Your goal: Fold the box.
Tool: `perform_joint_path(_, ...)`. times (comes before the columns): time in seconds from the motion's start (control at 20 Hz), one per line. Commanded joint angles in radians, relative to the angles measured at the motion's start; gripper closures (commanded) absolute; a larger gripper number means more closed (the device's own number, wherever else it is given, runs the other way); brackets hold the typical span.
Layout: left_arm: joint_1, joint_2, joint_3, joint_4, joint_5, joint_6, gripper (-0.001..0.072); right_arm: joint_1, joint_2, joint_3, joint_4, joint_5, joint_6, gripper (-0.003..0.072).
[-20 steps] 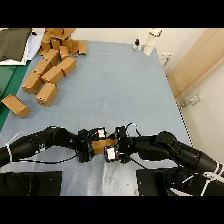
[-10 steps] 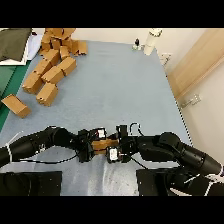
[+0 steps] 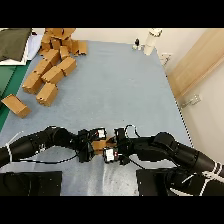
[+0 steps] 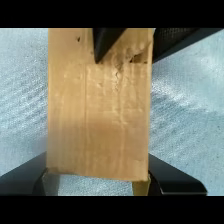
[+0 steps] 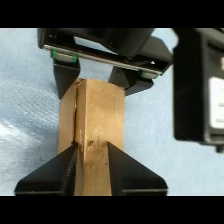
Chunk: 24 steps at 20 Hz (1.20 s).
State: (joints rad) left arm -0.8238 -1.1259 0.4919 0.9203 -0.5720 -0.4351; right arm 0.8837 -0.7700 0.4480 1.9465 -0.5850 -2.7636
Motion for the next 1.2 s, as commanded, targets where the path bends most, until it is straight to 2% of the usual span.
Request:
perform_joint_path(0.0,0.001,0.000,-0.001,0.000,-0.005,0.000,0.0247,0.010,0.002,-0.001,0.028,-0.034,0.007,0.0400)
perform_joint_path(0.2,0.001,0.000,-0.001,0.000,-0.005,0.000,0.0247,0.009,0.008,0.000,0.025,-0.048,0.034,0.0400)
perform_joint_path(0.35,0.001,0.000,-0.001,0.000,-0.005,0.000,0.0247,0.007,0.069,0.004,0.004,-0.022,0.106,0.0377)
perform_joint_path(0.4,0.001,0.000,-0.001,0.000,-0.005,0.000,0.0247,0.007,0.105,0.009,-0.042,-0.026,0.193,0.0371)
perform_joint_path(0.45,0.001,0.000,-0.001,0.000,-0.005,0.000,0.0247,0.007,0.142,0.014,-0.077,-0.039,0.298,0.0322)
perform_joint_path(0.55,0.001,0.000,-0.001,0.000,-0.005,0.000,0.0247,0.007,0.228,0.016,-0.098,-0.106,0.620,0.0322)
perform_joint_path(0.6,0.001,0.000,-0.001,0.000,-0.005,0.000,0.0248,0.007,0.266,0.016,-0.095,-0.171,0.867,0.0358)
perform_joint_path(0.7,0.001,0.000,-0.001,0.000,-0.005,0.000,0.0247,0.007,0.299,0.006,-0.094,-0.305,1.368,0.0682)
perform_joint_path(0.75,0.001,0.000,-0.001,0.000,-0.005,0.000,0.0247,0.007,0.303,-0.010,-0.085,-0.351,1.532,0.0682)
perform_joint_path(0.8,0.001,0.000,-0.001,0.000,-0.005,0.000,0.0247,0.007,0.302,-0.039,-0.050,-0.376,1.587,0.0683)
perform_joint_path(0.9,0.001,0.000,-0.001,0.000,-0.005,0.000,0.0247,0.007,0.302,-0.136,0.142,-0.300,1.582,0.0683)
perform_joint_path(1.05,0.001,0.000,-0.001,0.000,-0.005,0.000,0.0248,0.016,0.301,-0.278,0.542,0.016,1.466,0.0683)
perform_joint_path(1.15,0.001,0.000,-0.001,0.000,-0.005,0.000,0.0247,0.022,0.304,-0.292,0.622,0.189,1.423,0.0684)
